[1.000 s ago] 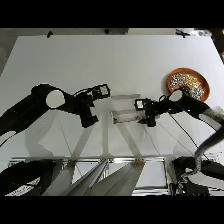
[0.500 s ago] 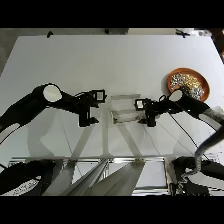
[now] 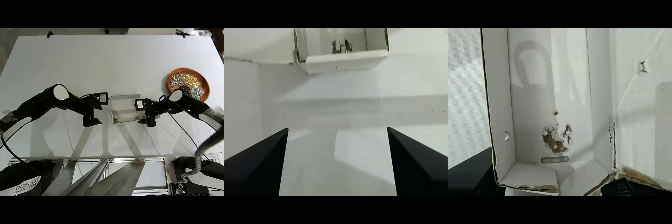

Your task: Fold the box and place the chain.

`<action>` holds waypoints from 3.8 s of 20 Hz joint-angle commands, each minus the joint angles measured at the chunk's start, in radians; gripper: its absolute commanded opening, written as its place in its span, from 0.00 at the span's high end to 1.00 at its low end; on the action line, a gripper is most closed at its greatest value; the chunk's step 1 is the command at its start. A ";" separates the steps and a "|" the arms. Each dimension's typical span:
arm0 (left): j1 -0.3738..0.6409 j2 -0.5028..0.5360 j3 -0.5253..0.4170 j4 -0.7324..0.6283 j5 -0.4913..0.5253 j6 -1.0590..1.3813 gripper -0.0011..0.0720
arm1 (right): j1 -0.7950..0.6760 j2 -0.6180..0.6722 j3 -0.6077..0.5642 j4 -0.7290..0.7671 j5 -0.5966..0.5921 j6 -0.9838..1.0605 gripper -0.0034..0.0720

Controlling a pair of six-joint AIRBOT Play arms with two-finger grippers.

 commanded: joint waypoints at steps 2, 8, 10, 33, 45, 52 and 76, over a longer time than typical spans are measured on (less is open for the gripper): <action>0.001 -0.014 0.000 -0.076 0.025 0.112 0.04 | 0.000 0.000 0.000 0.000 0.000 0.000 0.28; 0.001 -0.041 0.000 -0.092 0.041 0.159 0.04 | -0.001 0.000 0.000 0.000 0.000 0.000 0.28; -0.002 -0.063 0.000 -0.099 0.035 0.177 0.04 | 0.000 0.000 0.000 0.000 0.000 0.000 0.28; -0.035 -0.169 -0.001 -0.212 0.094 0.238 0.02 | 0.000 0.000 0.000 0.000 0.000 0.000 0.28; -0.045 -0.182 -0.051 -0.322 0.150 0.346 0.02 | 0.000 0.000 0.000 0.000 0.000 0.000 0.28; -0.071 -0.182 -0.051 -0.360 0.177 0.370 0.02 | 0.000 0.000 0.000 0.000 0.000 0.000 0.28; -0.080 -0.207 -0.051 -0.409 0.173 0.360 0.02 | 0.000 0.000 0.000 0.000 0.000 0.000 0.28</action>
